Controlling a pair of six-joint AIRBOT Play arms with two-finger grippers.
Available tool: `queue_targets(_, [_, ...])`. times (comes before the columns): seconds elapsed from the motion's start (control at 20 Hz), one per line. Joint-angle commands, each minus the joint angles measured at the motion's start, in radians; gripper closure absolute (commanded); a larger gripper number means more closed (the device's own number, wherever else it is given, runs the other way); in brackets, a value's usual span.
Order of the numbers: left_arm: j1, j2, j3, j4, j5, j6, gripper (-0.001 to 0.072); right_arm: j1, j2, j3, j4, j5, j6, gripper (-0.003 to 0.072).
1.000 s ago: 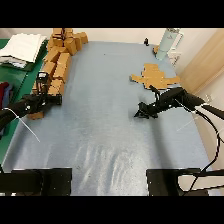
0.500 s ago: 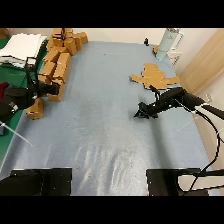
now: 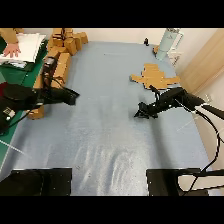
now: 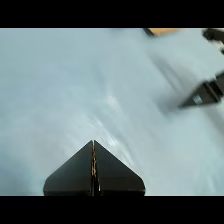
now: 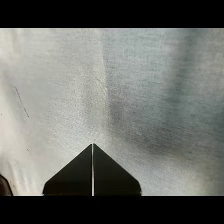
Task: Fold the box.
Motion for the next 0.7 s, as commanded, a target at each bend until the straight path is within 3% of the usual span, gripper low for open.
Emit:
queue_targets(0.0, [-0.219,-0.027,0.061,0.407,-0.093,-0.446,0.0696,0.0,0.0,0.0,0.0,0.0,0.0,0.0681])
queue_targets(0.15, [-0.352,-0.119,0.201,0.541,-0.22,-0.579,0.0696,0.0,0.0,0.0,0.0,0.0,0.0,0.0681])
queue_targets(0.35, [-0.388,-0.29,0.386,0.55,-0.311,-0.656,0.0695,0.0,0.0,0.0,0.0,0.0,0.0,0.0681])
queue_targets(0.65, [-0.388,-0.378,0.418,0.549,-0.277,-0.655,0.0695,0.0,0.0,0.0,0.0,0.0,0.0,0.0681])
